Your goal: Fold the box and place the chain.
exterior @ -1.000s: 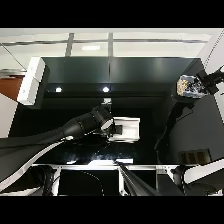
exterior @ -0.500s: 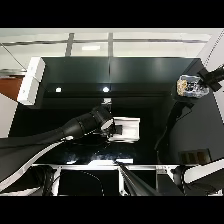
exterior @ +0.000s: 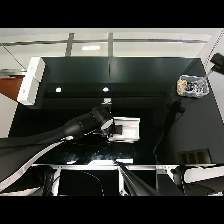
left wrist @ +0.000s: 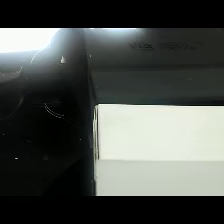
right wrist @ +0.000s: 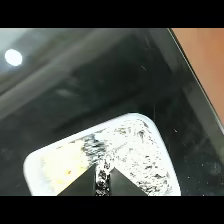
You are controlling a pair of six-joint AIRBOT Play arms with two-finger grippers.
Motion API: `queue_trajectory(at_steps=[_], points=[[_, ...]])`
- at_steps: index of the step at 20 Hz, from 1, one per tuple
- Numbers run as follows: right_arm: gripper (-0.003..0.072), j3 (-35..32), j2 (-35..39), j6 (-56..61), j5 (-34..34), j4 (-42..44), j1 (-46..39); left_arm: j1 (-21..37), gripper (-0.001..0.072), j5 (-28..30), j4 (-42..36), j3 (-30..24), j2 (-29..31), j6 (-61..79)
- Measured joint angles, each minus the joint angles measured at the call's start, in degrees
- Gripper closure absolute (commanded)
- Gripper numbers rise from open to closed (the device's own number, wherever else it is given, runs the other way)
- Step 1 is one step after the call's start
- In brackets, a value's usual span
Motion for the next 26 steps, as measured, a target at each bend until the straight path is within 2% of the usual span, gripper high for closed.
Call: queue_trajectory(at_steps=[11,16,19,23,26], points=[[0.0637,0.39,18.14,-10.86,3.23,19.34,-0.31,-0.04,0.0676,0.0,0.02,-0.02,0.0,0.0],[0.0638,-1.36,26.38,-13.49,6.43,24.02,3.61,-0.04,0.0676,0.0,0.02,-0.02,0.0,0.0],[0.0638,-7.89,32.76,-15.45,9.11,24.85,7.96,-0.04,0.0676,0.0,0.02,-0.02,0.0,0.0],[0.0638,-20.92,41.11,-17.33,13.4,25.79,16.06,-0.04,0.0676,0.0,0.04,-0.02,0.0,0.0],[0.0638,-30.21,44.59,-17.9,16.13,27.26,23.71,-0.04,0.0676,0.0,0.04,-0.02,0.0,0.0]])
